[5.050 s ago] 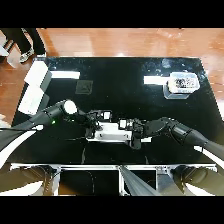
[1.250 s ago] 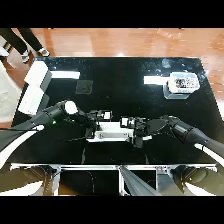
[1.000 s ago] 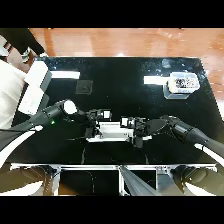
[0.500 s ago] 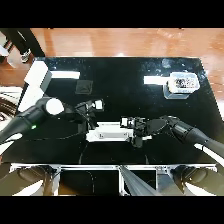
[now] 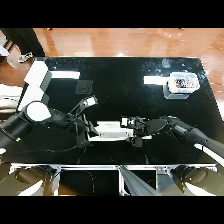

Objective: Fold the box and place the chain.

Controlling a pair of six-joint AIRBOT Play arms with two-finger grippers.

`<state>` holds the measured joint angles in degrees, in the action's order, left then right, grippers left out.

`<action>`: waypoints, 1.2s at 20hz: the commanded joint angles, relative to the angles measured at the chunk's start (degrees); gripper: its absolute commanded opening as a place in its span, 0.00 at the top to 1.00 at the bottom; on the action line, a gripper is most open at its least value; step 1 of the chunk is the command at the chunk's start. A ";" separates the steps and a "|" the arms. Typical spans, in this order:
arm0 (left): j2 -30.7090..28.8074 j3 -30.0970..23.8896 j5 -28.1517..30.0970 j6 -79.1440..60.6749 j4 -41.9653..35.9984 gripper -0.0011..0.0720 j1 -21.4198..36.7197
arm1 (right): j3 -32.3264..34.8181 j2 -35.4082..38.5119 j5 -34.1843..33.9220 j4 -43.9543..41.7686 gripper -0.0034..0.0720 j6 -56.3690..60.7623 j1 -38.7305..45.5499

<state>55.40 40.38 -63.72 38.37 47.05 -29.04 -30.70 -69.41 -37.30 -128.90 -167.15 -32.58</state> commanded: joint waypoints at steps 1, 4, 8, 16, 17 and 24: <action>-0.35 -2.99 15.41 1.05 -4.90 0.96 -5.31 | 0.02 -0.04 -0.02 0.00 0.48 -0.02 -0.04; -0.33 -4.59 32.65 1.07 -4.96 0.95 -6.99 | 0.00 -0.04 0.00 0.00 0.48 -0.02 -0.04; 3.43 -5.20 41.86 0.96 -4.92 0.95 -6.97 | 0.00 -0.04 0.02 0.00 0.48 -0.02 -0.04; 10.86 -5.18 37.88 0.96 -4.94 0.95 -7.56 | 0.00 -0.04 0.02 0.00 0.48 -0.02 -0.04; 10.97 -5.18 37.46 0.98 -4.94 0.95 -7.56 | 0.00 -0.04 0.02 0.00 0.48 -0.02 -0.04; 8.02 -5.11 33.33 0.85 -2.91 0.95 -4.92 | 0.00 -0.04 0.02 -0.02 0.48 -0.02 -0.04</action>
<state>65.04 35.22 -28.84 39.24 43.33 -35.38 -30.70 -69.41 -37.28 -128.88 -167.17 -32.58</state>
